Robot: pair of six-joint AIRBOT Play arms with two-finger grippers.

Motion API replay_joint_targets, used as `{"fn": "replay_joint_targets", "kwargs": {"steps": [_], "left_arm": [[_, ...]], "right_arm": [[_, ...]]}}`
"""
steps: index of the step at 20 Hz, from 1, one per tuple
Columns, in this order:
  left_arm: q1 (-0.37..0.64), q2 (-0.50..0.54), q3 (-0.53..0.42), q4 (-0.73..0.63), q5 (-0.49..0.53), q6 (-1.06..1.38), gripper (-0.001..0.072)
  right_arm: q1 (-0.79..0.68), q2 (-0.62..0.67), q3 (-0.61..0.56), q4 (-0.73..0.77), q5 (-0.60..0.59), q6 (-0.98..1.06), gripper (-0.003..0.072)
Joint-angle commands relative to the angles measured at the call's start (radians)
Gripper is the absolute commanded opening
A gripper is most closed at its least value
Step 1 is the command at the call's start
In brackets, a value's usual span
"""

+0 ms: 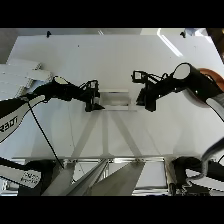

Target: Fold the box and place the chain.

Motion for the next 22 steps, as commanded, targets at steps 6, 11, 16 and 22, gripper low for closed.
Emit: {"fn": "replay_joint_targets", "kwargs": {"steps": [6,11,16,22], "left_arm": [[0.001,0.0,0.0,0.0,0.001,0.0,0.0374],[0.001,0.0,0.0,0.0,0.001,0.0,0.0374],[0.001,0.0,0.0,0.0,0.001,0.0,0.0374],[0.001,0.0,0.0,0.0,0.001,0.0,0.0374]], "right_arm": [[0.193,-0.019,0.0,0.177,-0.553,0.172,0.0008],[0.196,-0.151,0.0,0.251,-0.851,0.233,0.0008],[0.196,-0.214,0.0,0.25,-0.714,0.264,0.0008],[0.193,-0.032,0.0,0.235,-0.632,0.262,0.0009]]}}
